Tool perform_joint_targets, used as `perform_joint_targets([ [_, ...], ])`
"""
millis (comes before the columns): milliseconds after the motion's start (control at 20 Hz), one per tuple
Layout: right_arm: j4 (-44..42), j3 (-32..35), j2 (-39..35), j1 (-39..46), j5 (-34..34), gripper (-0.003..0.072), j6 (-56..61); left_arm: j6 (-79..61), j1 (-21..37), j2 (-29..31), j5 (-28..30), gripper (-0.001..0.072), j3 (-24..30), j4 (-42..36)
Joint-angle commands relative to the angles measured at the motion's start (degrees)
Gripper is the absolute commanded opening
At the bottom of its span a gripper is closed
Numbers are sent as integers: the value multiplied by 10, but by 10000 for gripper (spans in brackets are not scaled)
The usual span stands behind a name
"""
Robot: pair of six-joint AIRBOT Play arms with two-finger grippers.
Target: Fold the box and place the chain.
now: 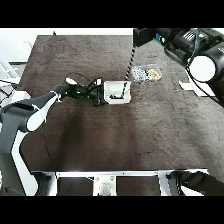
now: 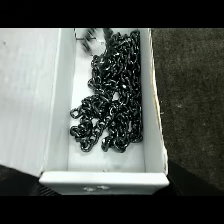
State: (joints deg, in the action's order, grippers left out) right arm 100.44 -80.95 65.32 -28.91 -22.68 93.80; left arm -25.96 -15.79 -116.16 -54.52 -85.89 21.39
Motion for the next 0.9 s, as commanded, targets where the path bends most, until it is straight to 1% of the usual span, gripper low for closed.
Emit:
perform_joint_targets([
  [0,-30,34,0,-1,-38,9,1,0,0,0,0,543,0,0],
  [200,-89,103,2,-1,-43,10,2,0,0,0,0,544,0,0],
  [300,-115,155,11,-1,-22,9,2,0,0,0,0,544,0,0],
  [450,-155,253,41,-5,76,9,2,0,0,0,0,544,0,0],
  [550,-163,301,76,-7,147,9,2,0,0,0,0,543,0,0],
  [700,-163,313,142,-6,189,9,2,0,0,0,0,543,0,0],
  [850,-163,313,165,-6,224,9,2,0,0,0,0,543,0,0],
])
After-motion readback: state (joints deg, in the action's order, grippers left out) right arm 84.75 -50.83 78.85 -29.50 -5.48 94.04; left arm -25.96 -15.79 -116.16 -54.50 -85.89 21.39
